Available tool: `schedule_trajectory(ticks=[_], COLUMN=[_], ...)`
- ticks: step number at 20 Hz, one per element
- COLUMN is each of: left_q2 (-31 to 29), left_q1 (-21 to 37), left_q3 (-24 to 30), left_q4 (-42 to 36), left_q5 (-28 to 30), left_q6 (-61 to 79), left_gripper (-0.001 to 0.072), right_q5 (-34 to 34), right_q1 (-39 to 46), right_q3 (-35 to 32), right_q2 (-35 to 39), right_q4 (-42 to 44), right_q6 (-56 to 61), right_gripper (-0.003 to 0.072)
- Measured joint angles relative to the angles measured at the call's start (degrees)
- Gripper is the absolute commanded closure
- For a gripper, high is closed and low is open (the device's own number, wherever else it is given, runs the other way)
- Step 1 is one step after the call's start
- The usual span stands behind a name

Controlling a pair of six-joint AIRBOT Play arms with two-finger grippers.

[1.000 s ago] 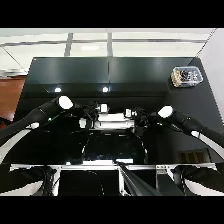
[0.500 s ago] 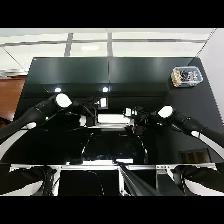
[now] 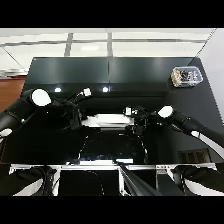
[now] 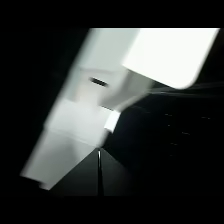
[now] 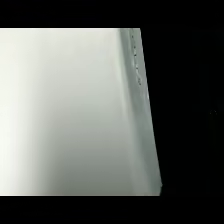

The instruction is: Fold the box and place the chain.

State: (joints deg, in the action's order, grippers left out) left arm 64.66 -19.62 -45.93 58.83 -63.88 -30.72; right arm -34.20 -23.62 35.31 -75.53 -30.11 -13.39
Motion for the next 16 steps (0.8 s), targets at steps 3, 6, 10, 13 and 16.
schedule_trajectory(ticks=[3,6,10,13,16], left_q2=[-0.1,0.0,0.3,1.3,4.4], left_q1=[-0.4,-3.6,-6.4,-7.0,-7.2], left_q3=[4.6,7.8,8.5,7.3,5.6], left_q4=[-10.7,-19.7,-29.2,-32.0,-31.2], left_q5=[-0.7,4.4,18.7,28.0,33.3], left_q6=[0.5,1.9,6.4,8.5,9.4], left_gripper=[0.0684,0.0683,0.0683,0.0683,0.0682], right_q5=[0.0,0.0,-0.1,-0.1,-0.2], right_q1=[0.0,0.0,0.0,0.0,0.0], right_q3=[0.0,0.0,0.0,0.0,0.0], right_q2=[0.0,0.0,0.0,0.0,0.0], right_q4=[0.0,0.0,0.1,0.1,0.1], right_q6=[0.2,0.7,1.0,1.4,1.5], right_gripper=[0.0248,0.0248,0.0248,0.0248,0.0248])
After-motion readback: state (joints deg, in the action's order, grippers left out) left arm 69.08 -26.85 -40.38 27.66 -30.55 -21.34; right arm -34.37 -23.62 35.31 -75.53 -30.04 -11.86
